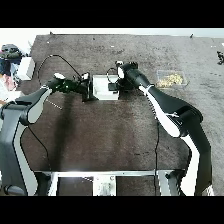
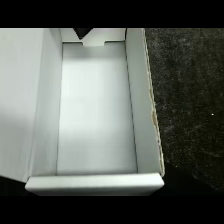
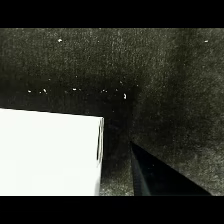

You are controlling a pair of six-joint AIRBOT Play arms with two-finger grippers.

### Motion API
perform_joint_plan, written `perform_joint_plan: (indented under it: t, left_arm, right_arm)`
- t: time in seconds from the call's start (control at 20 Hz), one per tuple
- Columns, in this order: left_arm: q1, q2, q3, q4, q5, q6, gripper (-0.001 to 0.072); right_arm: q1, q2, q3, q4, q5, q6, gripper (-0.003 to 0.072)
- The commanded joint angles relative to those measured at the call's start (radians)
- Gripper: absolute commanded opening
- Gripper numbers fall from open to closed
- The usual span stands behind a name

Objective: Fold the box and place the chain.

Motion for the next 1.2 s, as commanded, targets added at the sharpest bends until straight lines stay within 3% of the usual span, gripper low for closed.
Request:
perform_joint_plan:
  t: [0.0,0.05,0.2,0.25,0.4,0.45,0.75,0.85,1.15]
  left_arm:
    - [0.001,0.0,0.0,0.0,0.0,0.0,0.0287]
    - [0.001,0.0,0.0,0.0,0.0,0.0,0.0287]
    - [0.001,0.0,0.0,0.0,0.0,0.0,0.0288]
    - [0.001,0.0,0.0,0.0,0.0,0.0,0.0288]
    - [0.001,0.0,0.0,0.0,0.0,0.0,0.0287]
    - [0.001,0.0,0.0,0.0,0.0,0.0,0.0287]
    - [0.001,0.0,0.0,0.0,0.0,0.0,0.0287]
    - [0.001,0.0,0.0,0.0,0.0,0.0,0.0288]
    - [0.001,0.0,0.0,0.0,0.0,0.0,0.0288]
  right_arm:
    - [0.008,-0.009,0.0,-0.008,-0.002,0.016,0.0334]
    - [0.008,-0.01,0.0,-0.008,-0.002,0.016,0.0241]
    - [0.008,-0.01,0.001,-0.008,-0.003,0.016,0.0212]
    - [0.01,-0.01,0.001,-0.007,-0.003,0.016,0.0117]
    - [0.015,-0.01,0.001,-0.008,-0.007,0.016,0.0086]
    - [0.016,-0.01,0.001,-0.008,-0.008,0.017,0.0012]
    - [0.019,-0.009,0.001,-0.015,-0.018,0.024,0.003]
    - [0.019,-0.004,0.001,-0.015,-0.016,0.024,0.0291]
    - [0.019,0.053,0.001,-0.011,0.007,0.0,0.0307]
